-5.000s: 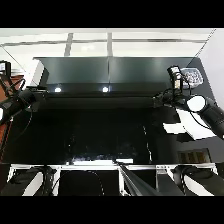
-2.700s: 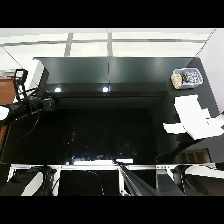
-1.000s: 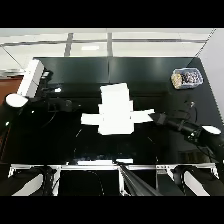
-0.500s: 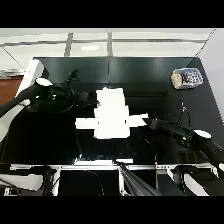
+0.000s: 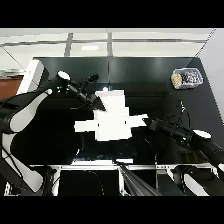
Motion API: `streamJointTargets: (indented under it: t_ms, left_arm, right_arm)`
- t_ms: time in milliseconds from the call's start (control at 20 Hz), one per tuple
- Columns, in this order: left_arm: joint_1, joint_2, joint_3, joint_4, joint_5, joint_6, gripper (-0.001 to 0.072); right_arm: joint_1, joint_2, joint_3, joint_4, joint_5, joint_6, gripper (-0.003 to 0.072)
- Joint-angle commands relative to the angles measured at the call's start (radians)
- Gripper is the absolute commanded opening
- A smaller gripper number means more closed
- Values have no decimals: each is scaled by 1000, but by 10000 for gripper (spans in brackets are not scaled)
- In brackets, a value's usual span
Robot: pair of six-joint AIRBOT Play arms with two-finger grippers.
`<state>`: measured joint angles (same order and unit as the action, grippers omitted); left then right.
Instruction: Fold the box and place the chain.
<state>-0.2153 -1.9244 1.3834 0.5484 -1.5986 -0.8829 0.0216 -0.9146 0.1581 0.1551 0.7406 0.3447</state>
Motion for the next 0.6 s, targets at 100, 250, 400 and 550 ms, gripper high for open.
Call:
streamJointTargets:
  t_ms: [100, 250, 400, 550]
  left_arm:
    - [-29, -33, 56, 105, -93, 65, 390]
    - [-52, -33, 56, 171, -68, 69, 266]
    - [-54, -33, 64, 181, -53, 76, 91]
    - [-51, -33, 85, 180, -55, 75, 29]
  right_arm:
    - [0, 1, -1, 1, -1, -2, 14]
    - [0, 1, 0, -8, -1, -2, 14]
    - [0, 1, 0, -24, -1, -1, 13]
    - [0, 1, 0, -34, 0, -1, 13]
